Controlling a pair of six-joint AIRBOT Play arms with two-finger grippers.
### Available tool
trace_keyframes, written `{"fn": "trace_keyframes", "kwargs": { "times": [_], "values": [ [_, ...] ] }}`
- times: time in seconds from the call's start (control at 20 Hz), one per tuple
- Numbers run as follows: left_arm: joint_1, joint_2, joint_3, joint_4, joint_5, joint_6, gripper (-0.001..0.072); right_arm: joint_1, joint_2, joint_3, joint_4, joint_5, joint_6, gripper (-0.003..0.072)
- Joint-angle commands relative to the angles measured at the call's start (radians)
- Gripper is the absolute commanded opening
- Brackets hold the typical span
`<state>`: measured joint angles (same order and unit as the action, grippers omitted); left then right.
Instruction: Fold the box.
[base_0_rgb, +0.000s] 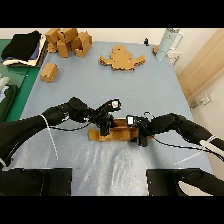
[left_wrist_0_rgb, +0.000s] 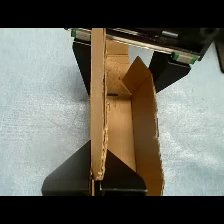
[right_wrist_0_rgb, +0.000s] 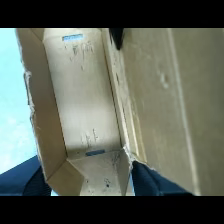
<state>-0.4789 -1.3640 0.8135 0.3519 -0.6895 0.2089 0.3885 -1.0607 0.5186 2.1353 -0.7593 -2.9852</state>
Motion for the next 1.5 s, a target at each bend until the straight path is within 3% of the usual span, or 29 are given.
{"fn": "trace_keyframes", "kwargs": {
  "times": [0.0, 0.05, 0.15, 0.3, 1.45],
  "values": [
    [0.0, 0.0, 0.0, 0.0, 0.0, 0.0, 0.0013, 0.0, -0.013, -0.001, 0.0, 0.011, 0.0, 0.0639],
    [0.0, 0.0, 0.0, 0.0, 0.0, 0.0, 0.0013, 0.0, -0.014, -0.001, 0.0, 0.014, 0.0, 0.0637],
    [0.0, 0.0, 0.0, 0.0, 0.0, 0.0, 0.0013, 0.0, -0.015, -0.001, 0.0, 0.014, 0.0, 0.0548],
    [0.0, 0.0, 0.0, 0.0, 0.0, 0.0, 0.0013, 0.0, -0.024, -0.001, 0.0, 0.017, 0.0, 0.0535],
    [0.0, 0.0, 0.0, 0.0, 0.0, 0.0, 0.0013, 0.0, -0.029, 0.0, 0.0, 0.016, 0.0, 0.0535]
  ]
}}
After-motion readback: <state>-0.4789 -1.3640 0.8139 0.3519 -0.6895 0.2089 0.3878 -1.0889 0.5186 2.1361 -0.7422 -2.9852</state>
